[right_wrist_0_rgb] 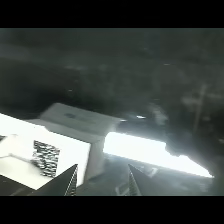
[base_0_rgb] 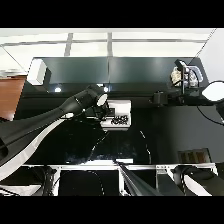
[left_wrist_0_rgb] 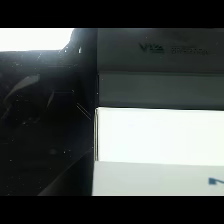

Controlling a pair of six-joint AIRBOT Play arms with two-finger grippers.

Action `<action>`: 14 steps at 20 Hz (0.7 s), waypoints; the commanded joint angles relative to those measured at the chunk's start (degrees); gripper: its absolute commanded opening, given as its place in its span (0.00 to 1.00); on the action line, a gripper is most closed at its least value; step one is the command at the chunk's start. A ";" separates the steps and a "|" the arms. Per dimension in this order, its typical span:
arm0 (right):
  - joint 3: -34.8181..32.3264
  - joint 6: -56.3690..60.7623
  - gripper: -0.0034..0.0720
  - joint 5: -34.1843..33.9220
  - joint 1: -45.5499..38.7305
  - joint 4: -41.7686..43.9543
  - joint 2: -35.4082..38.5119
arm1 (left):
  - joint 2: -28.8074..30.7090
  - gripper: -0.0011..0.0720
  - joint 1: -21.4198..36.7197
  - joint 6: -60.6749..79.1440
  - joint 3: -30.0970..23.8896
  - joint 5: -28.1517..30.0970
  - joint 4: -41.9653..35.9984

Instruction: Fold the box and place the chain.

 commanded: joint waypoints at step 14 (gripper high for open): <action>-0.02 -2.51 0.52 3.52 -2.34 -4.20 0.44 | 30.27 0.97 17.14 13.70 -19.52 -1.38 5.16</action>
